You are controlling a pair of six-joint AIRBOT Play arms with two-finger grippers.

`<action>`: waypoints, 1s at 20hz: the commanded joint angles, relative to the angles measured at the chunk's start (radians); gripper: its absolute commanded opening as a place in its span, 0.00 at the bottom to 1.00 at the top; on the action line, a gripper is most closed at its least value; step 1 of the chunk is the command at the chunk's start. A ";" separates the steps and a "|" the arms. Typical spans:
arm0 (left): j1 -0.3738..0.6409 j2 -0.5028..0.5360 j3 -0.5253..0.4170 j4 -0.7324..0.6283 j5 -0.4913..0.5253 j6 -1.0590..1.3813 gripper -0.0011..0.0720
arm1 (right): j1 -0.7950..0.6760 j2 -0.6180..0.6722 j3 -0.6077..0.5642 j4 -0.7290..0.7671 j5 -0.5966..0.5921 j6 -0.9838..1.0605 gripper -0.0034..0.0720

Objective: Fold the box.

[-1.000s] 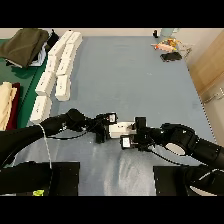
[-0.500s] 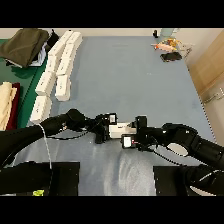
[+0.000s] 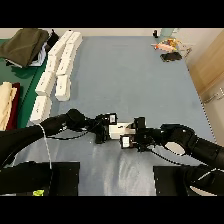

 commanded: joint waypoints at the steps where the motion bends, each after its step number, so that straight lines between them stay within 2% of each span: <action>1: 0.000 0.001 0.001 0.000 0.001 0.000 0.62 | 0.001 0.037 0.002 -0.004 -0.004 -0.001 0.66; 10: 0.000 0.001 0.001 0.000 0.001 0.000 0.62 | 0.001 0.077 0.002 -0.001 -0.003 -0.001 0.66; 13: 0.000 0.001 0.001 0.000 0.001 0.000 0.62 | 0.001 0.110 0.002 0.081 0.013 -0.001 0.66; 16: 0.000 0.001 0.001 0.000 0.001 0.000 0.62 | 0.001 0.087 0.002 0.165 0.023 -0.002 0.66; 20: 0.000 0.001 0.001 0.000 0.001 0.000 0.62 | 0.001 0.048 0.002 0.177 0.021 -0.002 0.66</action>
